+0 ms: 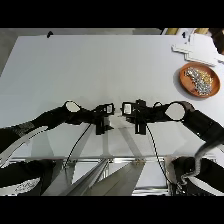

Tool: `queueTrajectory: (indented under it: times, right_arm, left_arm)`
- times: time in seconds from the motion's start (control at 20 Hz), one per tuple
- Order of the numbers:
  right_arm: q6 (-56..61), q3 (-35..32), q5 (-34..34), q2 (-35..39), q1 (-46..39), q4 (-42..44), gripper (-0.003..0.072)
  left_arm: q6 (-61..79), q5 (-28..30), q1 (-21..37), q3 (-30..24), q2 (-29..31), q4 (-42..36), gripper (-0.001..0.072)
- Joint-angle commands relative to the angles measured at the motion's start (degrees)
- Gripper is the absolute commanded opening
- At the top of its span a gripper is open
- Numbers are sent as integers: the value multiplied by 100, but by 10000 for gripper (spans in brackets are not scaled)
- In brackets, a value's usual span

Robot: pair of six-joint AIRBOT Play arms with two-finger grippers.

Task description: Fold the box and place the chain.

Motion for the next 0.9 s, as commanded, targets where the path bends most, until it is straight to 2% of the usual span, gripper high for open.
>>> queueTrajectory:
  times: [0.0, 0.5, 0.7, 0.85]
  right_arm:
    - [0, 0, -79, 9, 2, 107, 42]
    - [0, 0, -160, 144, 2, 105, 43]
    - [0, -35, -155, -55, 2, 142, 43]
    - [-9, -55, -177, -223, 2, 518, 45]
  left_arm:
    - [11, -24, -7, 0, -2, 13, 252]
    - [11, -24, -7, 0, -2, 13, 252]
    - [11, -24, -4, 0, -2, 13, 252]
    - [11, -24, -4, 0, -2, 13, 252]
